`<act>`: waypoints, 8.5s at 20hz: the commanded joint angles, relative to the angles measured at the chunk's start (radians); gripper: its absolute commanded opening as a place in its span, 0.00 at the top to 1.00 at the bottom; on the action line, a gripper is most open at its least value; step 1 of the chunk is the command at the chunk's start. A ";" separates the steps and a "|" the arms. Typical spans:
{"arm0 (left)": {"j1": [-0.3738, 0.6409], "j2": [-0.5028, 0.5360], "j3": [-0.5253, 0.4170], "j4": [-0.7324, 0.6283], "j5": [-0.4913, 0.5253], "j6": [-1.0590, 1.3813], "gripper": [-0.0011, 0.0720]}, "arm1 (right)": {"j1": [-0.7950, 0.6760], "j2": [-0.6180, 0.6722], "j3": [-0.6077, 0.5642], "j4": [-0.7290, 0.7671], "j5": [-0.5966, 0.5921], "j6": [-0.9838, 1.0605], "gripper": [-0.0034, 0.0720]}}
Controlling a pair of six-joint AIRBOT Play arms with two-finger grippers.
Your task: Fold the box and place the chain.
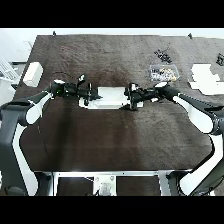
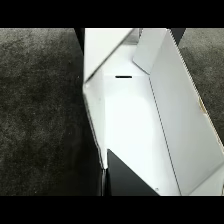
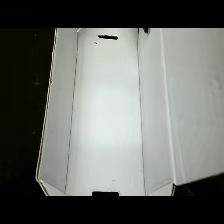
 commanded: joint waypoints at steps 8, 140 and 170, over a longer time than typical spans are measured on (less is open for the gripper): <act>0.001 0.000 0.000 0.000 0.001 0.000 0.96 | 0.001 -0.044 0.050 0.029 0.063 0.008 0.01; 0.001 0.000 0.005 -0.019 0.000 0.000 0.96 | 0.019 -0.134 0.225 -0.148 0.178 0.210 0.22; 0.154 0.234 0.008 -0.019 -0.356 0.035 0.96 | 0.019 -0.134 0.225 -0.148 0.179 0.210 0.22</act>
